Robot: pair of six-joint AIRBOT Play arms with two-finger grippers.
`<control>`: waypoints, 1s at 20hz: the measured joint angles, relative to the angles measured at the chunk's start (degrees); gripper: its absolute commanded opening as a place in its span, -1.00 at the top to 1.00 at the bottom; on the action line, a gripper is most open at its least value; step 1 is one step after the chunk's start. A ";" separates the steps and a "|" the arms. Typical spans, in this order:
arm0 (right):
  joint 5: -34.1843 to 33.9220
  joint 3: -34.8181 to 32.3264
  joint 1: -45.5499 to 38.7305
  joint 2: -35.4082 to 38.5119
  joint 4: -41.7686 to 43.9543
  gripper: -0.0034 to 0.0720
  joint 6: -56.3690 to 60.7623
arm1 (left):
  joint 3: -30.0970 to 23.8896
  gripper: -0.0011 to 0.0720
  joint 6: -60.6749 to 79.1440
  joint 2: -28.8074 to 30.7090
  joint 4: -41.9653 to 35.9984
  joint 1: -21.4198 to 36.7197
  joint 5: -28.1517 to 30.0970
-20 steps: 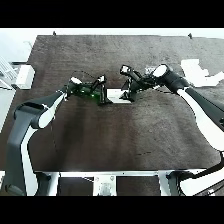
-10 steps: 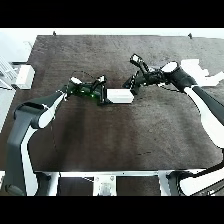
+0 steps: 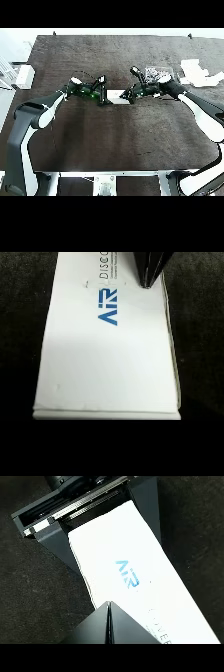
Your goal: Fold the box and place the chain.
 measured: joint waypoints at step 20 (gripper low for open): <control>-10.93 -8.39 -3.30 30.84 6.51 0.87 3.56 | 0.00 -0.48 -0.37 0.00 -0.48 0.00 0.11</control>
